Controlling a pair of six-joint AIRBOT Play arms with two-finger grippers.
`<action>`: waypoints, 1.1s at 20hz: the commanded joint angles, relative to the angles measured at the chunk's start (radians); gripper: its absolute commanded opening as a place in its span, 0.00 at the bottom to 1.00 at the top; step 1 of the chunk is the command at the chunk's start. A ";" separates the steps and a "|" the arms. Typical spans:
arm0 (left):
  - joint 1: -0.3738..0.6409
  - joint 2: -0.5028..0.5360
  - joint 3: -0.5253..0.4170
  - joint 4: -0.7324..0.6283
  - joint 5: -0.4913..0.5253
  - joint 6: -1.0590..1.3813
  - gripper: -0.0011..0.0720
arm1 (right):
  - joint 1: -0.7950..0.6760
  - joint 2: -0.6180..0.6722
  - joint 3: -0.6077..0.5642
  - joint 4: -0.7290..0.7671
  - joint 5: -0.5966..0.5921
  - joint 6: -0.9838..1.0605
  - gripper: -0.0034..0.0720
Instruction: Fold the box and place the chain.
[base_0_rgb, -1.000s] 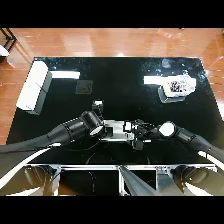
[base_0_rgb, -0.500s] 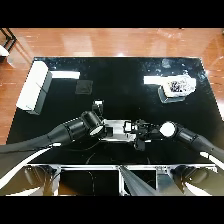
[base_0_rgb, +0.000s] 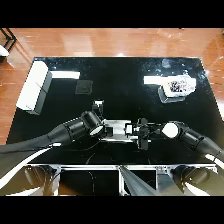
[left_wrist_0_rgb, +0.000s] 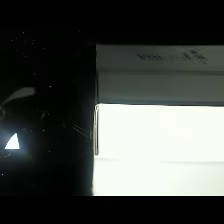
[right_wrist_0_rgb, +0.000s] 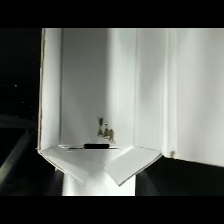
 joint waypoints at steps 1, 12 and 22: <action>0.000 0.000 -0.001 0.000 -0.001 -0.001 0.05 | 0.001 0.002 0.001 0.036 -0.012 0.003 0.51; 0.000 0.000 -0.001 0.000 0.002 -0.001 0.05 | 0.008 -0.001 0.001 0.182 -0.031 0.004 0.21; 0.000 0.000 -0.001 0.000 0.003 -0.001 0.05 | 0.008 -0.030 0.000 0.226 -0.061 0.003 0.22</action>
